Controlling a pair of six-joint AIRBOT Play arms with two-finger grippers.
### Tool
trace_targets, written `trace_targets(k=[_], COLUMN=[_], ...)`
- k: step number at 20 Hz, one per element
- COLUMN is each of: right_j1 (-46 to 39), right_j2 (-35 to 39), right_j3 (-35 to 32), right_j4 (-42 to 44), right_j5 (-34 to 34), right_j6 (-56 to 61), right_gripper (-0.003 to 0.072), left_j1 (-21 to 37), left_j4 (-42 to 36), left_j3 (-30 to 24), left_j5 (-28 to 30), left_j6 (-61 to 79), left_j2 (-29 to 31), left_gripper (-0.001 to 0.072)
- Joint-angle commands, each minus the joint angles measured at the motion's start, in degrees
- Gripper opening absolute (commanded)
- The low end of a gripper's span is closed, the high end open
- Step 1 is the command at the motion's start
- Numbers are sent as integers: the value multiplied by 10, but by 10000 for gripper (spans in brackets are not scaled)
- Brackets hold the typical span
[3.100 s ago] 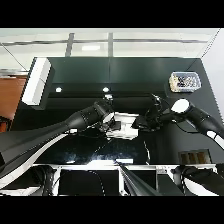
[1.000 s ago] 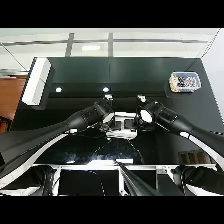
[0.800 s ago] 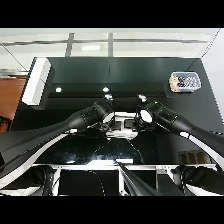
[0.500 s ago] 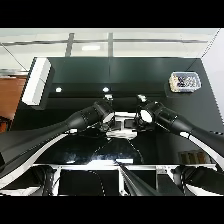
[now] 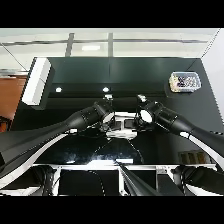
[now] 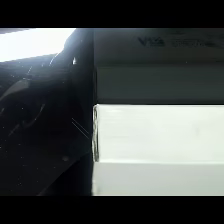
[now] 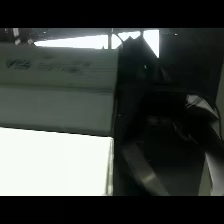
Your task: Fold the box and place the chain.
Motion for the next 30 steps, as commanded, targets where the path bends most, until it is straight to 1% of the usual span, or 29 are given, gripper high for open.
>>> trace_targets(k=[1,4,7,8,9,10,11,12,13,14,15,16,18,19,20,21,22,23,24,26,28,30], right_j1=[0,-6,-32,-46,-60,-77,-95,-117,-147,-187,-238,-294,-402,-446,-485,-514,-535,-548,-553,-552,-552,-553], right_j2=[9,60,162,204,241,276,298,304,301,297,290,275,214,174,124,74,17,-35,-89,-177,-243,-287], right_j3=[1,1,1,1,1,0,0,0,-3,-14,-30,-48,-47,-25,12,59,120,180,247,363,448,494], right_j4=[-7,-12,-21,-44,-83,-145,-228,-328,-394,-428,-431,-419,-366,-317,-243,-156,-64,-9,5,-6,-27,-63], right_j5=[6,20,63,80,92,101,109,114,99,57,-9,-79,-179,-210,-230,-223,-191,-149,-99,-15,52,97], right_j6=[-8,-70,-115,-118,-118,-118,-118,-116,-116,-116,-116,-105,-47,-49,-95,-174,-269,-317,-326,-326,-326,-333], right_gripper=[281,281,281,281,282,281,281,280,280,280,280,280,284,502,720,720,720,720,720,720,720,720], left_j1=[0,1,1,1,1,1,1,1,1,1,1,1,1,1,1,1,1,1,1,1,1,1], left_j4=[0,1,1,1,1,1,1,1,1,1,1,1,1,1,1,1,2,1,1,1,1,1], left_j3=[0,0,0,0,0,0,0,0,0,0,0,0,0,0,0,0,0,0,0,0,0,0], left_j5=[-2,-16,-14,-14,-14,-14,-14,-14,-13,-13,-13,-13,-13,-13,-14,-14,-13,-12,-12,-13,-13,-13], left_j6=[-1,-1,-1,-1,-1,-1,-1,-1,-1,-1,-1,-1,-1,-1,-1,-1,-1,-1,-1,-1,-1,-1], left_j2=[0,0,0,0,0,0,0,0,0,0,0,0,0,0,0,0,0,0,0,0,0,0], left_gripper=[27,27,27,27,27,27,27,27,27,27,27,27,27,27,27,27,27,27,27,27,27,27])
